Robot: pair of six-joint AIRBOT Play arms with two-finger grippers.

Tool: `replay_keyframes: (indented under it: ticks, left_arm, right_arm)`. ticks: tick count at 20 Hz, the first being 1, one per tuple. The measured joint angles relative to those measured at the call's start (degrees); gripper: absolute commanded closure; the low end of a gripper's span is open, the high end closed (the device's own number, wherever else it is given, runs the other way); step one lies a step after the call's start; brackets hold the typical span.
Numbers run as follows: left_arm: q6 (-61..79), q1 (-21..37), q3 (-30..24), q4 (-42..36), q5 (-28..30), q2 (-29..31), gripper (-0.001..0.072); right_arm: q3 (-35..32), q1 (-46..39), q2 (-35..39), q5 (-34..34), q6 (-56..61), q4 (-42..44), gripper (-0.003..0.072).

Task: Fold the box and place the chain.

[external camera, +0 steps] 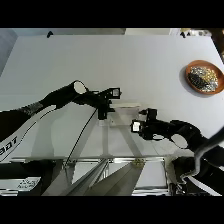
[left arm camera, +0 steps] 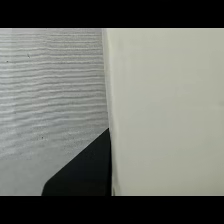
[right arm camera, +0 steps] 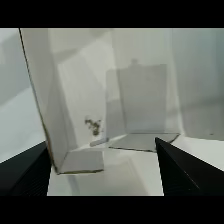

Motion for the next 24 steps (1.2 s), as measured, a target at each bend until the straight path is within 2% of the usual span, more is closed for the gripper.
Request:
replay_keyframes:
  ticks: [5,14,19,24]
  left_arm:
    - [-0.02,0.00,0.00,0.00,0.04,0.00,0.0699]
    - [0.00,0.00,0.00,-0.02,0.09,0.00,0.0699]
    - [0.00,0.00,0.02,-0.07,0.11,0.02,0.0699]
    - [0.00,0.00,0.02,-0.02,0.11,0.02,0.0699]
  right_arm:
    - [3.04,-4.55,-0.57,3.45,-2.32,3.32,-0.0009]
    - [4.87,-16.55,-7.04,9.94,-30.01,30.69,-0.0009]
    - [4.98,-21.68,-10.84,12.81,-40.76,38.66,-0.0009]
    - [5.46,-23.39,-14.75,14.73,-49.07,43.93,-0.0008]
